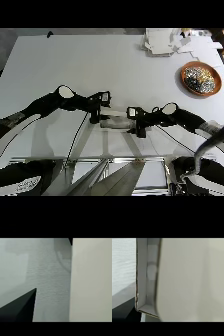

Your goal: Fold the box and place the chain.

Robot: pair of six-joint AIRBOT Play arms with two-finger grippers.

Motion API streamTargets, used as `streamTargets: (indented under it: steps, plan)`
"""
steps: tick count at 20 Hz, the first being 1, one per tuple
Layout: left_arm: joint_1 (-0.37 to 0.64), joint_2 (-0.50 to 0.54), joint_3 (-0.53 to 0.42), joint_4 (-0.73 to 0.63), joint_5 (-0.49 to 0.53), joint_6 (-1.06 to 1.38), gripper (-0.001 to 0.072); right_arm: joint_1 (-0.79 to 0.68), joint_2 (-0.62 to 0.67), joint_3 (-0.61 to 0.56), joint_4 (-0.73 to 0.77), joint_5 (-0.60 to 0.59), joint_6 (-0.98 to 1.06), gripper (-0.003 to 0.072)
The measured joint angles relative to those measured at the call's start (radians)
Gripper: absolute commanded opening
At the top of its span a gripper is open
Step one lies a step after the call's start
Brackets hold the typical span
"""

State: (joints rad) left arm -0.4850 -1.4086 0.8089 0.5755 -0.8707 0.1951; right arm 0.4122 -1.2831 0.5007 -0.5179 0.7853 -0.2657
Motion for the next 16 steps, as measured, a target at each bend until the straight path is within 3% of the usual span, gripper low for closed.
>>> streamTargets:
  steps: [5, 6, 7, 11, 13, 14, 15, 16]
  plan:
    - [0.003, 0.071, 0.0, 0.182, -0.014, -0.173, 0.0574, 0.0, 0.0, 0.0, 0.001, -0.008, 0.003, 0.0402]
    - [0.005, 0.085, 0.0, 0.23, -0.022, -0.23, 0.0524, 0.0, 0.0, 0.0, 0.001, -0.008, 0.003, 0.0402]
    - [0.007, 0.103, 0.0, 0.283, -0.039, -0.293, 0.0417, 0.0, 0.0, 0.0, 0.001, -0.009, 0.003, 0.0402]
    - [0.001, 0.186, 0.0, 0.438, -0.12, -0.455, 0.0129, 0.0, 0.0, 0.0, 0.001, -0.01, 0.003, 0.0402]
    - [-0.017, 0.227, 0.0, 0.473, -0.148, -0.494, 0.0125, 0.0, 0.0, 0.0, 0.001, -0.01, 0.003, 0.0402]
    - [-0.028, 0.245, 0.0, 0.483, -0.151, -0.515, 0.0099, 0.0, 0.0, 0.0, 0.001, -0.01, 0.003, 0.0402]
    - [-0.04, 0.263, 0.0, 0.494, -0.156, -0.544, 0.0001, 0.0, 0.0, 0.0, 0.002, -0.01, 0.003, 0.0402]
    - [-0.054, 0.278, 0.0, 0.501, -0.161, -0.572, 0.0003, 0.0, 0.0, 0.0, 0.001, -0.011, 0.003, 0.0402]
